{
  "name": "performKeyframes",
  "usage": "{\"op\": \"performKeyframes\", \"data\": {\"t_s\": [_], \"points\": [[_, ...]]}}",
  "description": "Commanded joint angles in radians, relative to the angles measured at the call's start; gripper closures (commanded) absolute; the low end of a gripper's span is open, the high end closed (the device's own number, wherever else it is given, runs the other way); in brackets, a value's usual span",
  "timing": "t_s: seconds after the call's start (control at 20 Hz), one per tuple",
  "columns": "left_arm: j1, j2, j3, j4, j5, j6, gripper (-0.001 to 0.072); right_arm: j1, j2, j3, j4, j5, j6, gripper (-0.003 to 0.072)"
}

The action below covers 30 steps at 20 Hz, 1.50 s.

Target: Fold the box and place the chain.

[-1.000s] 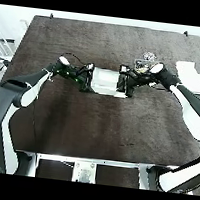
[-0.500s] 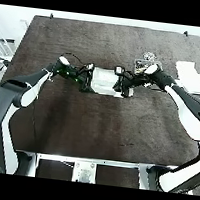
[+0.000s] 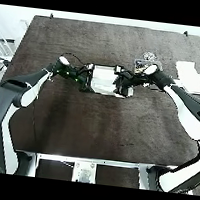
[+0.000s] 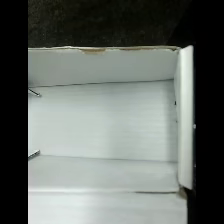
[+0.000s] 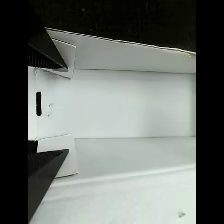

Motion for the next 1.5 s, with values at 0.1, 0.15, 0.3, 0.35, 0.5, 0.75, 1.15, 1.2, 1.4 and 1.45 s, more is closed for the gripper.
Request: {"op": "performKeyframes", "data": {"t_s": [0.1, 0.15, 0.3, 0.35, 0.5, 0.75, 1.15, 1.2, 1.4, 1.45], "points": [[0.0, 0.0, 0.0, 0.0, -0.003, 0.001, 0.0252, 0.0, -0.001, 0.0, 0.0, -0.007, -0.001, 0.0047], [0.0, 0.0, 0.0, 0.0, -0.003, 0.001, 0.0253, 0.0, -0.001, 0.0, -0.001, -0.007, -0.001, 0.0047], [0.0, 0.0, 0.0, 0.0, -0.003, 0.001, 0.0252, -0.002, 0.001, 0.0, -0.016, 0.003, 0.0, 0.0532], [0.0, 0.0, 0.0, 0.0, -0.003, 0.001, 0.0253, -0.002, 0.003, 0.0, -0.029, 0.022, 0.005, 0.0665], [0.0, 0.0, 0.0, 0.0, -0.003, 0.001, 0.0253, -0.002, 0.016, 0.0, -0.109, 0.044, 0.107, 0.0666], [0.0, 0.0, 0.0, 0.0, -0.003, 0.001, 0.0252, -0.002, 0.093, 0.0, -0.154, 0.058, 0.266, 0.0666], [0.0, 0.0, 0.0, 0.0, -0.003, 0.001, 0.0253, -0.097, 0.266, 0.0, -0.158, 0.063, 0.609, 0.0667], [0.0, 0.0, 0.0, 0.0, -0.003, 0.001, 0.0253, -0.132, 0.276, 0.0, -0.157, 0.063, 0.673, 0.0667], [0.0, 0.0, 0.0, 0.0, -0.003, 0.001, 0.0253, -0.267, 0.278, -0.022, -0.156, 0.064, 0.96, 0.0666], [0.0, 0.0, 0.0, 0.0, -0.003, 0.001, 0.0252, -0.289, 0.277, -0.037, -0.157, 0.064, 1.011, 0.0666]]}}
